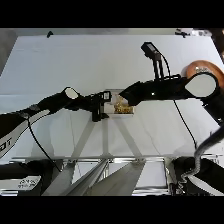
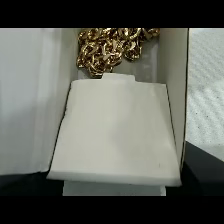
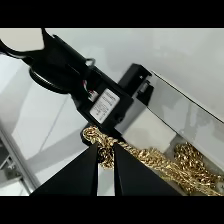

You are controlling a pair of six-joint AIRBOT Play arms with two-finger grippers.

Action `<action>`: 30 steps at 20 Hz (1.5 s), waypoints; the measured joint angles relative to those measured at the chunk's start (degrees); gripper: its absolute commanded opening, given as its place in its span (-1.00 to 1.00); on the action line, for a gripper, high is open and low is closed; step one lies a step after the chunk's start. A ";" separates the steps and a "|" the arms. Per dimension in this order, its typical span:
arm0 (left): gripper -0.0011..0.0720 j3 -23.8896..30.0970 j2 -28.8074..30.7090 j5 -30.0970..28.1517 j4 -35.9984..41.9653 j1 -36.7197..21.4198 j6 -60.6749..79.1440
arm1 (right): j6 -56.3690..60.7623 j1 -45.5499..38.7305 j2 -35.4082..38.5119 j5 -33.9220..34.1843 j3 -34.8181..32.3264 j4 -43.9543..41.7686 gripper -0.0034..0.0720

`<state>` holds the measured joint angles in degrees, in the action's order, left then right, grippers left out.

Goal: Fold the box and place the chain.

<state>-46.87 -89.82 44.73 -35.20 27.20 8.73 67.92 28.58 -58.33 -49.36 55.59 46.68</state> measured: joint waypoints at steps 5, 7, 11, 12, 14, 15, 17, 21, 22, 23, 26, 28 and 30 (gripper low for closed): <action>0.42 0.00 0.00 0.04 0.00 0.00 0.00 | 2.89 2.19 -2.25 3.43 0.02 1.95 -0.88; 0.42 0.00 0.00 0.04 0.00 0.00 0.00 | 3.52 3.23 -3.96 4.04 0.02 2.21 -0.88; 0.42 0.02 -0.04 0.28 0.28 -0.04 -0.28 | 4.83 4.50 -7.30 5.40 0.11 3.45 -0.87; 0.42 0.02 -0.07 0.33 0.31 -0.02 -0.37 | 6.19 4.63 -7.98 5.27 0.17 4.70 -0.74; 0.42 -0.02 -0.04 0.31 0.17 0.00 0.04 | 9.92 4.85 -9.33 5.14 0.07 9.49 -0.66; 0.42 -0.04 0.02 0.09 -0.33 0.07 0.35 | 11.98 4.94 -10.12 3.98 -0.22 13.40 -0.66; 0.42 -0.04 0.00 0.13 -0.22 0.04 0.26 | 15.23 4.92 -10.01 5.77 0.15 16.79 -0.66; 0.42 -0.04 0.00 0.13 -0.15 0.04 0.09 | 18.86 4.94 -10.47 3.17 0.04 22.58 -0.65; 0.42 -0.04 0.00 0.13 -0.15 0.04 0.09 | 19.26 4.92 -10.54 1.88 -0.07 23.50 -0.65; 0.42 -0.04 0.00 0.13 -0.13 0.04 0.07 | 19.34 4.94 -10.45 3.15 0.09 23.61 -0.65; 0.42 -0.04 0.00 0.13 -0.09 0.04 0.04 | 19.98 4.94 -10.38 2.62 0.04 25.27 -0.61; 0.42 -0.04 0.00 0.13 -0.04 0.04 0.02 | 20.20 4.90 -9.90 2.23 0.02 26.77 -0.56; 0.42 -0.04 0.00 0.13 -0.02 0.04 0.02 | 20.22 4.20 -8.76 2.08 0.04 28.22 -0.56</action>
